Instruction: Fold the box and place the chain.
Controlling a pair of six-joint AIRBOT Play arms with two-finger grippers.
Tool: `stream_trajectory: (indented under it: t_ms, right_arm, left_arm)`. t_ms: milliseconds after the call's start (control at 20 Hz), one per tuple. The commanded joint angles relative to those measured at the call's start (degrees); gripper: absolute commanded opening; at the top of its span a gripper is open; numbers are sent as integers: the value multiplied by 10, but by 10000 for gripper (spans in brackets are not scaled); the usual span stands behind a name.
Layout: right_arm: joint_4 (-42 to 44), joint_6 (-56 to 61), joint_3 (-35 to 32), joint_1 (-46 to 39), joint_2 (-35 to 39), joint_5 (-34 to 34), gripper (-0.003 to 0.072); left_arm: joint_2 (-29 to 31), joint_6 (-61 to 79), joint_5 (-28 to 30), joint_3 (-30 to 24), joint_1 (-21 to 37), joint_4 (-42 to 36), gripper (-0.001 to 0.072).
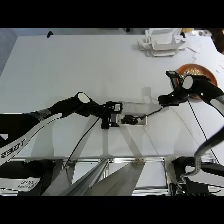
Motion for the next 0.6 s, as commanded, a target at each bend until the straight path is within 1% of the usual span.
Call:
stream_trajectory:
  t_ms: [0,100,200,250,300,400,550]
  right_arm:
    - [-5,6,-5,0,-1,3,222]
    - [-5,6,-14,0,-2,3,213]
    - [-5,5,-16,0,-2,3,73]
    - [-5,5,-16,0,-2,8,25]
    - [-1,5,-16,0,-1,15,13]
    - [6,2,-16,0,11,35,13]
    - [7,-1,-16,0,65,74,12]
  left_arm:
    - [0,0,0,0,0,0,44]
    - [0,0,0,0,0,0,44]
    - [0,0,0,0,0,0,44]
    - [0,0,0,0,0,0,44]
    - [0,0,0,0,0,0,44]
    - [0,0,0,0,0,0,44]
    - [0,0,0,0,0,0,44]
